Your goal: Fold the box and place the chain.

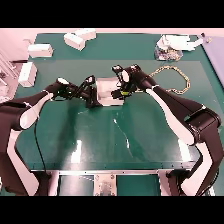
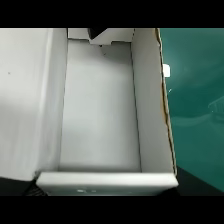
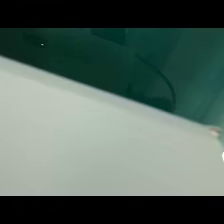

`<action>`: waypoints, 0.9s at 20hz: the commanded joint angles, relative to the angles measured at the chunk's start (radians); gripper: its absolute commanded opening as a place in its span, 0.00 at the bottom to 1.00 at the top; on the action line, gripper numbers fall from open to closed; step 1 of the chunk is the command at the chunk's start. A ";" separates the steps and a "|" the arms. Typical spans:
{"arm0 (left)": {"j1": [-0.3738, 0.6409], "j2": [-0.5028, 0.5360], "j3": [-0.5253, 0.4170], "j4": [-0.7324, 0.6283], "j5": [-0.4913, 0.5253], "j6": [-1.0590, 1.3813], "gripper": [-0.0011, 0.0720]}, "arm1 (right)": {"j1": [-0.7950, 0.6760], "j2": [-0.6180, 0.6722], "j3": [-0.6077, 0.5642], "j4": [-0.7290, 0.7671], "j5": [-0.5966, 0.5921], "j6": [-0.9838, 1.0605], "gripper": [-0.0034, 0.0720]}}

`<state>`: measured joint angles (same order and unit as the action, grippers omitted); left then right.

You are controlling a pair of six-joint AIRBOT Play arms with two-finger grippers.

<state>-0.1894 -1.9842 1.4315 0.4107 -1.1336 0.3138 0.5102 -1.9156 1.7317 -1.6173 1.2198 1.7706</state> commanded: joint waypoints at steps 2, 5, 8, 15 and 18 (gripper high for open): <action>-0.001 0.000 0.001 0.000 0.000 0.000 0.88 | 0.008 -0.017 0.010 -0.007 0.038 0.027 0.24; -0.001 0.000 0.001 0.000 -0.001 0.000 0.88 | 0.020 -0.017 0.013 -0.007 0.083 0.029 0.13; -0.001 0.000 0.001 0.000 0.000 0.000 0.88 | 0.024 -0.017 0.019 -0.006 0.090 0.036 0.06; -0.001 0.000 0.001 0.000 0.000 0.000 0.88 | 0.016 -0.017 0.060 -0.007 0.126 0.037 0.52; 0.000 0.000 0.001 0.000 0.000 0.000 0.88 | 0.010 -0.016 0.082 -0.016 0.140 0.036 0.52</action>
